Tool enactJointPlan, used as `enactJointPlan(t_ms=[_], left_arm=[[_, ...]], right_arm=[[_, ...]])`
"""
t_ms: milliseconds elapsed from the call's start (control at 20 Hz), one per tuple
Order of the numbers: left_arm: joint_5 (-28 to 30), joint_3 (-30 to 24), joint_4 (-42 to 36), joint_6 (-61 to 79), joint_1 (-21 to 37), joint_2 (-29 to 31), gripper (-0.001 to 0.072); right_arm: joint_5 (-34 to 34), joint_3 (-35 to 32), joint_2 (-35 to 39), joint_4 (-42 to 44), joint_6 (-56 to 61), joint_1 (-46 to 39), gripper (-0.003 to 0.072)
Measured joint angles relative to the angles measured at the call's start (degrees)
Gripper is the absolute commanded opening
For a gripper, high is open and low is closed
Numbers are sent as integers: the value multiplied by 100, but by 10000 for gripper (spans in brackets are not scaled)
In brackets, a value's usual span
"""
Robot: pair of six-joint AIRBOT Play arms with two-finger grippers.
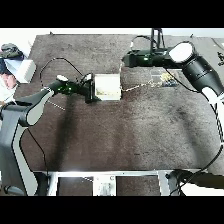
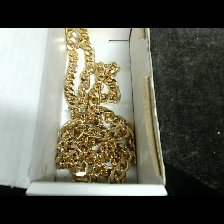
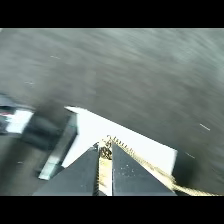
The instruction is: Fold the box and place the chain.
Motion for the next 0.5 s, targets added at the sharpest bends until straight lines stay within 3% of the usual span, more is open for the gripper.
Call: enactJointPlan(t_ms=[50, 100, 150, 300, 500], left_arm=[[-2, 0, 2, 0, 0, 0, 353], [0, 0, 0, 0, 0, 0, 353], [0, 0, 0, 0, 0, 0, 353], [-2, 0, 2, 0, 0, 0, 353], [0, 0, 2, 0, 0, 0, 353]], right_arm=[[-44, -2, -20, 4, -20, 114, 24], [-81, -7, -63, 9, -31, 195, 157], [-116, -7, -122, -2, -37, 258, 347], [-146, -17, -354, -317, -33, 356, 355], [-133, -107, -616, -1375, 612, 162, 355]])
